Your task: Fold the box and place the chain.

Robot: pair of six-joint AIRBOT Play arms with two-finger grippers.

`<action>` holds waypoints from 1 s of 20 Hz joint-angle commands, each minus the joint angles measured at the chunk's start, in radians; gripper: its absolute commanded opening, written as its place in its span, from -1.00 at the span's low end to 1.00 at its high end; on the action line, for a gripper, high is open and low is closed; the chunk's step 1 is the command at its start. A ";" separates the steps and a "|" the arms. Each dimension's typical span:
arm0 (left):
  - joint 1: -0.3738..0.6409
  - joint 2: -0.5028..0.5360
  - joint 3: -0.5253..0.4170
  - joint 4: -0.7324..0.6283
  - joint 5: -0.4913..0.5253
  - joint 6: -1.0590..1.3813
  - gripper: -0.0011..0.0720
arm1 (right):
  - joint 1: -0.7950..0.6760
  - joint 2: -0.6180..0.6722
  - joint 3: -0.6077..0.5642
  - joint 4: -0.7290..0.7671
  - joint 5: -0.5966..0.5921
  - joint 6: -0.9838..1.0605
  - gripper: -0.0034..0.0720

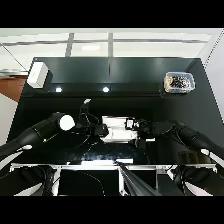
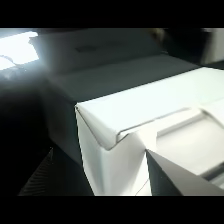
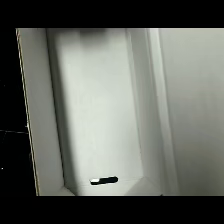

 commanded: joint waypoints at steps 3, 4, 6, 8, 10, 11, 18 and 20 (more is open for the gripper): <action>-0.116 -0.002 0.081 0.351 -0.064 -0.401 0.88 | 0.001 0.000 0.000 0.000 0.000 0.000 0.53; -0.123 -0.002 0.092 0.389 -0.097 -0.446 0.88 | 0.001 0.000 0.000 0.000 0.000 0.001 0.53; -0.135 -0.014 0.119 0.420 -0.156 -0.469 0.86 | 0.001 0.000 0.000 0.000 0.000 0.000 0.53; -0.145 -0.046 0.150 0.418 -0.180 -0.468 0.86 | 0.001 0.000 0.000 0.000 0.000 0.001 0.53; -0.155 -0.097 0.190 0.414 -0.203 -0.468 0.86 | 0.001 0.000 0.000 0.000 0.000 0.001 0.53; -0.159 -0.119 0.208 0.415 -0.217 -0.469 0.86 | 0.001 0.000 0.000 0.000 0.000 0.001 0.53; -0.194 -0.188 0.266 0.416 -0.252 -0.494 0.26 | 0.001 0.000 0.000 0.001 0.000 0.005 0.53; -0.201 -0.189 0.266 0.422 -0.251 -0.528 0.20 | 0.001 0.000 0.000 0.001 0.000 0.004 0.53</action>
